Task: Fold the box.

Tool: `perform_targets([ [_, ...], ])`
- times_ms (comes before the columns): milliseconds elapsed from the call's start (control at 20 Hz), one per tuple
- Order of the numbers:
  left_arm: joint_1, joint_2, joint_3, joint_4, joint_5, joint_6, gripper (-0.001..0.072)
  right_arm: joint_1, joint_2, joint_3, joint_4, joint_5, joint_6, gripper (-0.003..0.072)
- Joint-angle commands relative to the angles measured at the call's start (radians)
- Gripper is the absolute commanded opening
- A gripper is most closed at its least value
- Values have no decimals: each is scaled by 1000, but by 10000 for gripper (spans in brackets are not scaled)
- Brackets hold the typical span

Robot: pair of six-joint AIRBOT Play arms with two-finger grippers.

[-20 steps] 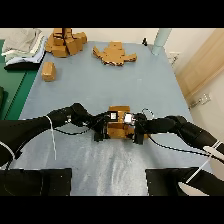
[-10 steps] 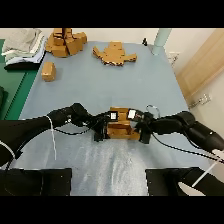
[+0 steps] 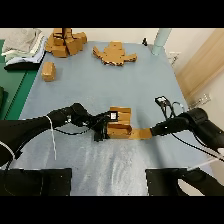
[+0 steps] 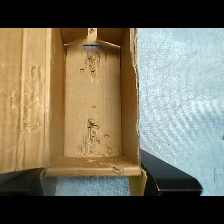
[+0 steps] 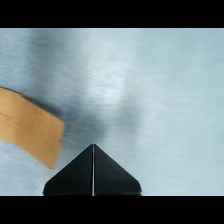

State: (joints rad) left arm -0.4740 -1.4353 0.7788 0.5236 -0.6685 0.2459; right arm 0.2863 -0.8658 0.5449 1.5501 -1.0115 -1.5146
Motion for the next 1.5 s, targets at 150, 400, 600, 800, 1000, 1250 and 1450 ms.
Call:
perform_targets([
  [150, 0, 0, 0, 0, 0, 0, 504, -22, -143, -20, 364, 65, -105, 3],
  [400, 0, 0, 0, 0, 0, 0, 504, -16, -128, -20, 475, 66, -189, 2],
  [600, 0, 0, 0, 0, 0, 0, 504, -16, -116, -2, 519, 56, -225, 3],
  [800, 0, 0, 0, 0, 0, 0, 504, -16, -49, 34, 533, 33, -221, 58],
  [1000, 0, 0, 0, 0, 0, 0, 504, -16, -33, 48, 579, 34, -172, 365],
  [1250, 0, 0, 0, 0, 0, 0, 504, 63, -61, 48, 612, 86, -167, 481],
  [1450, 0, 0, 0, 0, 0, 0, 504, 158, -135, 58, 571, 193, -16, 474],
])
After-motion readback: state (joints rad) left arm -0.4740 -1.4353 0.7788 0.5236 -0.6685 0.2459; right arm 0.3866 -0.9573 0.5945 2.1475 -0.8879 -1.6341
